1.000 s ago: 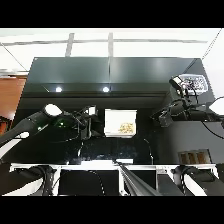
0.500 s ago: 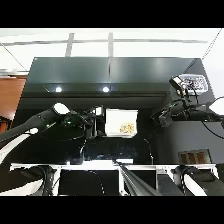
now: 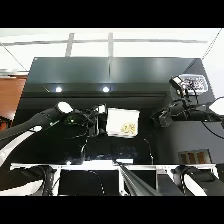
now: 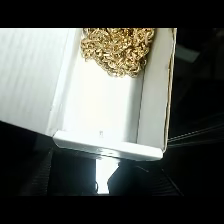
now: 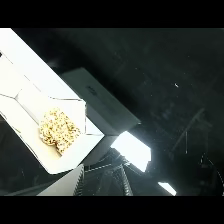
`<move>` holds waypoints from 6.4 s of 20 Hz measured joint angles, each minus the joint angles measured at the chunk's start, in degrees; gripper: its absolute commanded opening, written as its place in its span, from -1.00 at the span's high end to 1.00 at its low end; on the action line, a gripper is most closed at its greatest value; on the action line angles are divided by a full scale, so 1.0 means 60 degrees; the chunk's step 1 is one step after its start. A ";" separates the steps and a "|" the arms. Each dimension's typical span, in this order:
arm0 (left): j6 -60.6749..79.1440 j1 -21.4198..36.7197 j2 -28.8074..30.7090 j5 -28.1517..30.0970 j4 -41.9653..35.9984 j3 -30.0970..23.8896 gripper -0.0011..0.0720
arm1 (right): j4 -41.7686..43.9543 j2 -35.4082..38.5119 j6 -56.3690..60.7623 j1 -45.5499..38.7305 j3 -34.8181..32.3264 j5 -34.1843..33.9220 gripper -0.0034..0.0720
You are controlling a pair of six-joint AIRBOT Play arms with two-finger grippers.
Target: Fold the box and place the chain.
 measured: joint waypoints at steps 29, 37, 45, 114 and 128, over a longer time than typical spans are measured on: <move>0.0229 -0.0623 -0.0142 0.0018 0.0557 0.0211 -0.13 | 0.1038 -0.2973 -0.0295 0.2448 0.1213 -0.2885 -0.81; 0.0229 -0.0630 -0.0142 0.0018 0.0565 0.0211 -0.13 | 0.0069 -0.2364 -0.2820 0.2707 0.1027 -0.0550 -0.81; 0.0229 -0.0634 -0.0142 0.0011 0.0594 0.0211 -0.13 | 0.0160 -0.2291 -0.4972 0.3483 0.0386 -0.0987 -0.81; 0.0229 -0.0634 -0.0146 0.0007 0.0597 0.0211 -0.13 | 0.0124 -0.2295 -0.4146 0.3559 0.0364 -0.1067 0.08; 0.0240 -0.0634 -0.0146 0.0004 0.0594 0.0211 -0.13 | 0.0146 -0.2306 -0.4116 0.3559 0.0131 -0.1053 -0.10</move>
